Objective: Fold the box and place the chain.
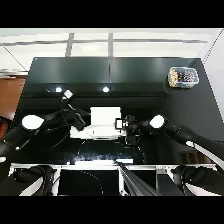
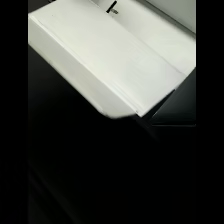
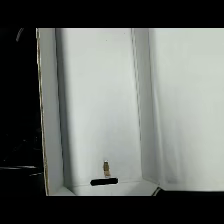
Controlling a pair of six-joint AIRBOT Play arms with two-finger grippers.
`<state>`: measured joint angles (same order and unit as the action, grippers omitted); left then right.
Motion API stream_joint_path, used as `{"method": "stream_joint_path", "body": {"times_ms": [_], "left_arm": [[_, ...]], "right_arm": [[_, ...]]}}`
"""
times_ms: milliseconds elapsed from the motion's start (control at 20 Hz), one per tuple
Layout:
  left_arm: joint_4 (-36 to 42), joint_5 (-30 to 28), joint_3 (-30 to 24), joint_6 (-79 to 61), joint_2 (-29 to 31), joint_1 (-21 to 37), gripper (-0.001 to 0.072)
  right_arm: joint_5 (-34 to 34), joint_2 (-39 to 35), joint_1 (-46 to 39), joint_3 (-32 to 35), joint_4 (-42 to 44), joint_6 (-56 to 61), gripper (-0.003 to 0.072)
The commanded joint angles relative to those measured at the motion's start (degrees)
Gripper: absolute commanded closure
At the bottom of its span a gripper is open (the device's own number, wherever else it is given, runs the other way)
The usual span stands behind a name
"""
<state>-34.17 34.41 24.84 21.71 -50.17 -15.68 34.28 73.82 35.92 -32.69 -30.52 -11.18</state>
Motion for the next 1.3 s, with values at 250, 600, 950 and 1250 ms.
{"method": "stream_joint_path", "body": {"times_ms": [250,600,950,1250], "left_arm": [[-16.83,22.16,-1.46,-6.05,3.39,6.36,0.0009],[-14.75,13.53,-2.95,-22.82,-2.23,-2.12,0.0037],[-9.84,4.50,-2.91,-23.58,-6.38,-6.36,0.0052],[-10.23,8.02,-2.91,-23.19,-6.38,-6.38,0.0439]], "right_arm": [[-0.04,0.00,0.02,0.02,0.02,0.02,0.0350],[-0.04,0.00,0.02,0.02,0.02,0.02,0.0350],[-0.04,0.00,0.02,0.02,0.02,0.02,0.0350],[-0.04,0.00,0.02,0.02,0.02,0.02,0.0350]]}}
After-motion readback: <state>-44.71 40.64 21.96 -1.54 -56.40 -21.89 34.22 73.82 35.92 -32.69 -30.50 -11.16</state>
